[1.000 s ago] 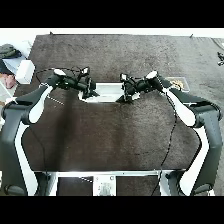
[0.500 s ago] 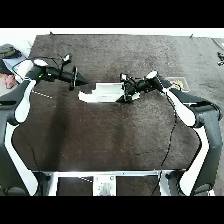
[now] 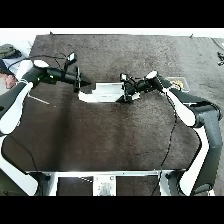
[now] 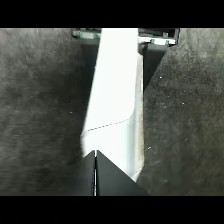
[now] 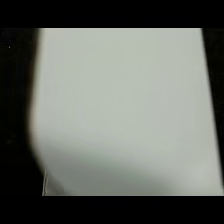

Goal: Fold the box and place the chain.

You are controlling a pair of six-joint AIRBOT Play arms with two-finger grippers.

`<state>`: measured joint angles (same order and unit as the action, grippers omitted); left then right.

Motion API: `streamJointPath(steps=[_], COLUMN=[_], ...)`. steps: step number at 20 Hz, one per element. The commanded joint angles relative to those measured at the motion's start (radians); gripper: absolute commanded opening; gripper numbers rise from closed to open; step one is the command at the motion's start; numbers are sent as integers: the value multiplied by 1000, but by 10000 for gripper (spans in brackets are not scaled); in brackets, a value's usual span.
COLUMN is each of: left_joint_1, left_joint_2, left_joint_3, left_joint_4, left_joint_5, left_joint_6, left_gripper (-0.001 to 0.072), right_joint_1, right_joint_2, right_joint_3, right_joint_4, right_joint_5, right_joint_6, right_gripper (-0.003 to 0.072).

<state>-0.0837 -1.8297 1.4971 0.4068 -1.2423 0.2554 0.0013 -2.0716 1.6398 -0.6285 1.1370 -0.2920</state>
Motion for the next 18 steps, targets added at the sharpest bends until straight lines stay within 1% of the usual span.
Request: streamJointPath(steps=[1, 3, 5, 6, 8, 11, 13, 14, 16, 18], left_joint_1=[-55, -91, -125, -142, -172, -192, -191, -184, -162, -140], left_joint_2=[93, 92, 92, 92, 88, 85, 66, 48, -8, -58], left_joint_3=[-191, -216, -216, -216, -215, -197, -136, -94, -4, 60], left_joint_4=[-36, -36, -34, -34, -38, -53, -54, -51, -48, -47], left_joint_5=[121, 109, 118, 145, 265, 344, 414, 431, 418, 403], left_joint_6=[41, 29, 5, -6, -108, -159, -180, -201, -251, -287], left_gripper=[5, 5, 5, 6, 5, 7, 7, 7, 7, 8], right_joint_1=[0, 0, 0, 0, 0, 0, 0, 0, 0, 0], right_joint_2=[0, 0, 0, 0, 0, 0, 0, 0, 0, 0], right_joint_3=[0, 0, 0, 0, 0, 0, 0, 0, 0, 0], right_joint_4=[0, 0, 0, 0, 0, 0, 0, 0, 0, 0], right_joint_5=[0, 0, 0, 0, 0, 0, 0, 0, 0, 0], right_joint_6=[0, 0, 0, 0, 0, 0, 0, 0, 0, 0], right_gripper=[166, 165, 165, 166, 166, 166, 165, 166, 166, 166])
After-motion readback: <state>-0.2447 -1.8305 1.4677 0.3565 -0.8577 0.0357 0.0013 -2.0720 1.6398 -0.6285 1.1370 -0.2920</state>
